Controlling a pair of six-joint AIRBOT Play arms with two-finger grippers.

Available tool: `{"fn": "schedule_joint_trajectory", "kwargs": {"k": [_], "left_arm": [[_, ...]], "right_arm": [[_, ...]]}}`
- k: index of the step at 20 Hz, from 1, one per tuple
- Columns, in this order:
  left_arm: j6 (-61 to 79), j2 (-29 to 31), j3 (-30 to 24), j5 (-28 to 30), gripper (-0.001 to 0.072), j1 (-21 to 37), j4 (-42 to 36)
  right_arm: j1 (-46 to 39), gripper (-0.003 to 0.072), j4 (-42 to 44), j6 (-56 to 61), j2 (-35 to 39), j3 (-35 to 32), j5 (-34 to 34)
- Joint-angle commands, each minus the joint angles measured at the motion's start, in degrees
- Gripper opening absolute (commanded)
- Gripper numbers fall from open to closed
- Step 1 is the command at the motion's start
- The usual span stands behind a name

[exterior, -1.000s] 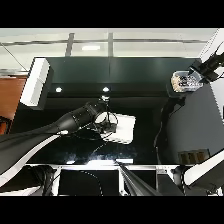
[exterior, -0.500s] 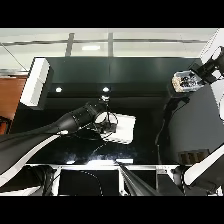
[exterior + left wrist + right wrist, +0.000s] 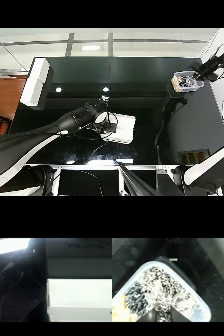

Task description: Fold the box and place the chain.

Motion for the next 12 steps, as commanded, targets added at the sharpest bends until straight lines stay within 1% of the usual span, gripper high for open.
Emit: {"fn": "schedule_joint_trajectory", "kwargs": {"k": [1,5,9,12], "left_arm": [[0.02,0.0,0.02,0.13,0.0026,0.04,0.02],[0.02,0.0,0.02,0.13,0.0026,0.04,0.02],[0.02,0.0,0.02,0.15,0.0027,0.04,0.02],[0.02,0.0,0.02,0.15,0.0026,0.02,0.02]], "right_arm": [[0.0,0.0009,-0.42,-9.27,6.67,0.17,-0.22],[0.15,0.0008,3.74,-15.8,17.97,0.17,-1.09],[0.17,0.0006,10.29,-18.97,30.08,0.17,-3.93],[0.15,0.0005,14.1,-21.0,38.05,0.17,-4.66]]}}
